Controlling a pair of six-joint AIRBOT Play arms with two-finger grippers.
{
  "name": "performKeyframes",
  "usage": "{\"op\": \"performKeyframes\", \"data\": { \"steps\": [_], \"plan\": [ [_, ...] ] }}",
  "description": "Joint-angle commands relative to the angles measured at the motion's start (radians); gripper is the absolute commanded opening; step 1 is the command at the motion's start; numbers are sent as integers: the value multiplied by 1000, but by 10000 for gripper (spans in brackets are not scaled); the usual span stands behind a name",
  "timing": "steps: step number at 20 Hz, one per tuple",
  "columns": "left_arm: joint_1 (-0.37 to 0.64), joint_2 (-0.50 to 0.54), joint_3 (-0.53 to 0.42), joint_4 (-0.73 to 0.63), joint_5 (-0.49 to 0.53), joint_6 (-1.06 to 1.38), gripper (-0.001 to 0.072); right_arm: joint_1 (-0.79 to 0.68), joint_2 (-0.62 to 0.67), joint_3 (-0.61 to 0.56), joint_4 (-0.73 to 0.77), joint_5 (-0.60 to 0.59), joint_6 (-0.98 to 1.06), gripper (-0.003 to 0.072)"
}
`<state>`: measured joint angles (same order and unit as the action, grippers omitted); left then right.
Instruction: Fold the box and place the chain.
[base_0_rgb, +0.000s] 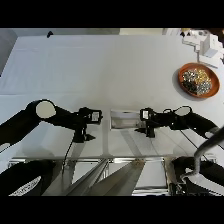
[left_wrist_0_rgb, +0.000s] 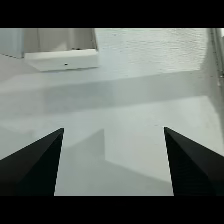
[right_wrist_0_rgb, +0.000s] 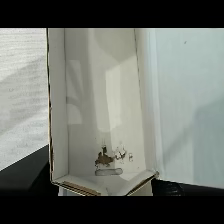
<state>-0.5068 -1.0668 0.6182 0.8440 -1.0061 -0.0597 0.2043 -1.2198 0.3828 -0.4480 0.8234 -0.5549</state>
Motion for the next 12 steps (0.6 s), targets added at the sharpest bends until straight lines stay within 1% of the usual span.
{"op": "performKeyframes", "data": {
  "steps": [1,3,4,6,9,12],
  "plan": [
    [46,-145,-34,-235,140,395,703,-1,0,1,0,0,0,296],
    [38,-247,-34,-362,119,563,703,-1,0,1,0,0,0,296],
    [34,-288,-34,-408,110,602,703,-1,0,1,0,0,0,296],
    [32,-336,-34,-445,109,614,703,-1,0,1,0,0,0,296],
    [32,-357,-34,-452,114,614,702,-1,0,1,0,0,0,296],
    [31,-357,-34,-542,132,630,702,-1,0,1,0,0,0,296]
  ]
}}
